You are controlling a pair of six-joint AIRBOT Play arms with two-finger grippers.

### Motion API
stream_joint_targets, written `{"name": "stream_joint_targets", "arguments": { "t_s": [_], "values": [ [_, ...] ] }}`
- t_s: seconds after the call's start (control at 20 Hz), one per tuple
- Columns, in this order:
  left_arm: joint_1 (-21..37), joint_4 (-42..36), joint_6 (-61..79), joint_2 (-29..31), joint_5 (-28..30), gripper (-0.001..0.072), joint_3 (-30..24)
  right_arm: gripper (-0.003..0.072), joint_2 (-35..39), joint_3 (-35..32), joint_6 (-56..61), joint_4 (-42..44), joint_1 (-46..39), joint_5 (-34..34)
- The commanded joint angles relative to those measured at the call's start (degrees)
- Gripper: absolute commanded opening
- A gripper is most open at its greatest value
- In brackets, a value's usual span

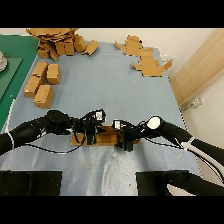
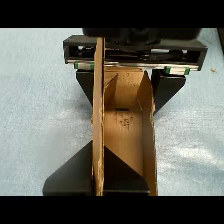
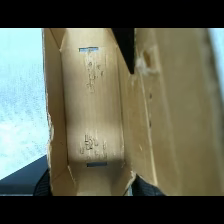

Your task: Fold the box.

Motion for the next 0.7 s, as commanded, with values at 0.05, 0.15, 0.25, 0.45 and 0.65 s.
{"name": "stream_joint_targets", "arguments": {
  "t_s": [0.05,0.15,0.25,0.45,0.65],
  "values": [
    [0.00,0.02,-0.02,-0.02,-0.02,0.0011,0.04,0.0580,-0.02,-0.61,0.24,1.70,-0.11,-1.88],
    [0.00,0.00,0.00,-0.02,-0.02,0.0011,0.04,0.0580,-0.02,-1.38,0.13,2.43,-0.11,-2.05],
    [0.00,0.02,0.00,-0.02,-0.04,0.0011,0.04,0.0578,0.00,-1.62,0.04,2.75,-0.11,-2.43],
    [0.00,0.00,0.00,-0.02,-0.02,0.0012,0.04,0.0556,0.00,-1.62,-0.02,3.15,-0.11,-2.97],
    [0.00,0.02,-0.02,-0.02,-0.02,0.0011,0.04,0.0507,0.00,-1.62,0.00,2.95,-0.11,-2.97]
  ]
}}
